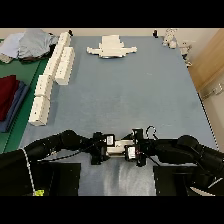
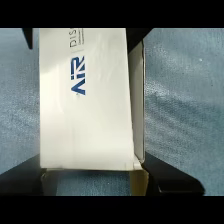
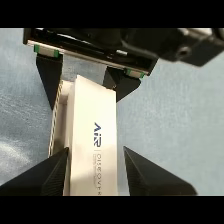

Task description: Fold the box.

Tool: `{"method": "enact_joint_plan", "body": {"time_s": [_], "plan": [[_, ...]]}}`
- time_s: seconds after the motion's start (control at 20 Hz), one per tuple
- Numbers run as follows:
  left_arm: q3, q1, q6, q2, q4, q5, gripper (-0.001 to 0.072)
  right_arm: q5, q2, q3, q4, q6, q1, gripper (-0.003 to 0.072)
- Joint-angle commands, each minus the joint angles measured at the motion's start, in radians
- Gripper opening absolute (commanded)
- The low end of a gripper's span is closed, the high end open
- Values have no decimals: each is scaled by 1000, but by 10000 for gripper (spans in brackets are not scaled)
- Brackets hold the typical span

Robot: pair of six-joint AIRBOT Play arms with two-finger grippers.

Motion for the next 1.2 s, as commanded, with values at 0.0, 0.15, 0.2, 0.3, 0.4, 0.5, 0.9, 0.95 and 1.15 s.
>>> {"method": "enact_joint_plan", "body": {"time_s": [0.0, 0.15, 0.2, 0.3, 0.4, 0.5, 0.9, 0.95, 1.15], "plan": [[0, 0, 0, 1, 0, 0, 375, -36, -3, 1, 32, 0, 1, 522], [0, 0, 0, 1, 0, 0, 375, -46, 8, 1, 63, 0, 2, 522], [0, 0, 0, 1, 0, 0, 375, -46, 20, 1, 68, 0, 2, 524], [0, 0, 0, 1, 0, 0, 375, -47, 52, 1, 74, 0, 2, 532], [0, 0, 0, 1, 0, 0, 375, -50, 87, 1, 94, 0, 2, 537], [0, 0, 0, 1, 0, 0, 375, -62, 110, 1, 105, 0, 2, 537], [0, 0, 0, 1, 0, 0, 375, -32, 153, 0, 196, 59, 0, 504], [0, 0, 0, 1, 0, 0, 375, -12, 163, 0, 206, 190, -1, 313], [0, 0, 0, 1, 0, 0, 375, 126, 164, -71, 283, 587, 22, 2]]}}
